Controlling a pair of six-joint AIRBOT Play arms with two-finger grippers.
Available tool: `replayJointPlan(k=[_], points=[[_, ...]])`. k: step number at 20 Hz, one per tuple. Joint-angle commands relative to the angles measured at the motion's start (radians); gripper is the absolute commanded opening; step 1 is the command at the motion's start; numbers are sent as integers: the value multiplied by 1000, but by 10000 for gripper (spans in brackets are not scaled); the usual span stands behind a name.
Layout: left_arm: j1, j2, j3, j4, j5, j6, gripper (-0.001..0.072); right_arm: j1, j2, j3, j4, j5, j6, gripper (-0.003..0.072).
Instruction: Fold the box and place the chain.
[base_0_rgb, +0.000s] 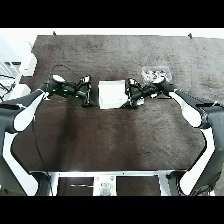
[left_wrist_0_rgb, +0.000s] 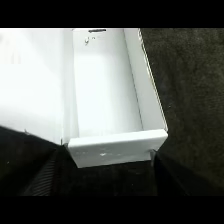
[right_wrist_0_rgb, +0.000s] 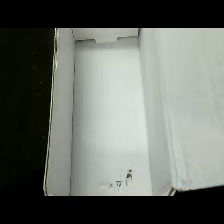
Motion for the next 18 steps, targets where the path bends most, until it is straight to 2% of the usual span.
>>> replayJointPlan(k=[1,10,18], points=[[-5,-8,6,-5,-19,-6,682,1,0,0,2,0,0,554],[-8,-8,6,14,-26,-23,682,1,0,0,2,0,1,554],[-45,-16,6,21,41,-14,682,0,0,0,2,0,0,554]])
